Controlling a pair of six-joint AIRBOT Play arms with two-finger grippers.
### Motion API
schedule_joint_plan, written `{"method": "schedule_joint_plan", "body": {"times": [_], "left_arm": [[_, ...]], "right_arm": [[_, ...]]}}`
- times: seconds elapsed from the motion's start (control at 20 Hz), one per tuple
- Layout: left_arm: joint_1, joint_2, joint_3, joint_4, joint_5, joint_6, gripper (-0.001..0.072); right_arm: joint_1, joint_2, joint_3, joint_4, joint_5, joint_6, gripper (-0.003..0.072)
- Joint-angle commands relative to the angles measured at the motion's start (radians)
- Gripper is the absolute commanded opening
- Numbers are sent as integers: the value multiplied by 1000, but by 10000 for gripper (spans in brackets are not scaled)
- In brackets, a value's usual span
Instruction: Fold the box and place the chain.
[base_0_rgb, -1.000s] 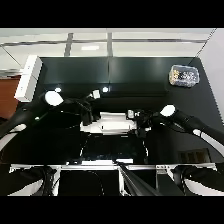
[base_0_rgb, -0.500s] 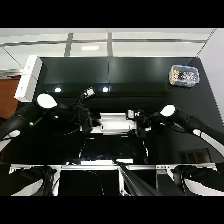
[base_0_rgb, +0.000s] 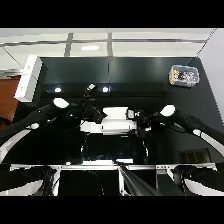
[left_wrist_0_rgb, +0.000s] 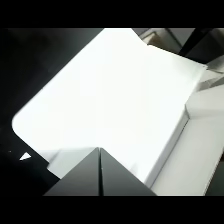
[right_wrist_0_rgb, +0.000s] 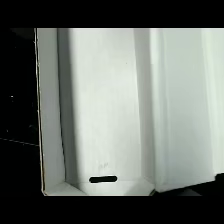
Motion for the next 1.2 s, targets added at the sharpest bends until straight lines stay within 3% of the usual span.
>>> {"method": "schedule_joint_plan", "body": {"times": [0.0,0.1,0.25,0.5,0.55,0.7,0.75,0.8,0.85,1.05,1.15], "left_arm": [[2,-29,8,52,-43,-1,23],[22,-11,32,72,-63,-2,23],[78,98,32,98,-71,-40,21],[219,327,-114,113,-74,-102,24],[240,339,-145,109,-109,-82,26],[246,330,-168,155,-348,170,27],[232,330,-172,196,-352,234,174],[212,330,-176,228,-333,301,590],[190,329,-179,256,-285,388,714],[79,317,-178,387,-58,539,711],[33,293,-177,386,40,539,710]], "right_arm": [[0,-1,0,1,0,1,423],[0,-1,0,0,0,1,423],[0,-1,0,0,0,1,423],[0,-1,0,0,0,1,423],[0,-1,0,0,0,1,423],[0,-1,0,0,1,1,423],[0,-1,0,0,0,1,423],[0,-1,0,0,0,1,423],[0,-1,0,0,0,1,424],[0,-1,0,0,0,1,423],[0,-1,0,0,0,1,423]]}}
